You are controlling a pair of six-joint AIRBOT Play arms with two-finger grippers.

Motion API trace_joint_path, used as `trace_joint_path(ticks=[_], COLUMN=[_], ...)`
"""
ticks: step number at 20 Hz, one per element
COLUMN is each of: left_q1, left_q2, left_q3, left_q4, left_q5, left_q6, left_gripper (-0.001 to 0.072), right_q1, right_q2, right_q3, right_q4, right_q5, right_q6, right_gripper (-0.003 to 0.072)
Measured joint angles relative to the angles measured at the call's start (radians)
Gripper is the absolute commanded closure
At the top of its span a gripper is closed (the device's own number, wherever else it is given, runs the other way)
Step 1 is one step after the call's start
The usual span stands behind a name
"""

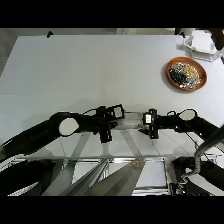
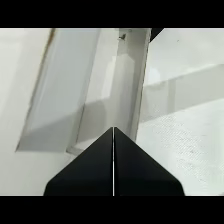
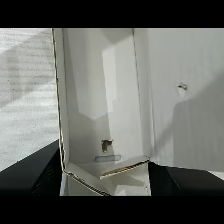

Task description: Fold the box and place the chain.

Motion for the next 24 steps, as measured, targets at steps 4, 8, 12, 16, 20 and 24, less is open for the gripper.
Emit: trace_joint_path(ticks=[4, 8, 12, 16, 20, 24], left_q1=[0.021, 0.068, 0.14, 0.231, 0.355, 0.47], left_q2=[0.146, 0.252, 0.277, 0.274, 0.212, 0.066], left_q3=[0.0, 0.0, -0.034, -0.133, -0.185, -0.2], left_q4=[0.14, 0.393, 0.551, 0.472, 0.179, -0.151], left_q5=[-0.079, -0.215, -0.393, -0.336, -0.247, -0.256], left_q6=[-0.314, -0.769, -0.992, -0.995, -0.794, -0.533], left_gripper=[0.0705, 0.0702, 0.0705, 0.0706, 0.0705, 0.0702], right_q1=[0.0, 0.0, 0.0, 0.0, 0.0, 0.0], right_q2=[0.0, 0.0, 0.0, 0.0, 0.0, 0.0], right_q3=[0.0, 0.0, 0.0, 0.0, 0.0, 0.0], right_q4=[0.0, 0.0, 0.0, 0.0, 0.0, 0.0], right_q5=[0.0, 0.0, 0.0, 0.0, 0.0, 0.0], right_q6=[0.0, 0.0, 0.0, 0.0, 0.0, 0.0], right_gripper=[0.0461, 0.0461, 0.0461, 0.0461, 0.0461, 0.0461])
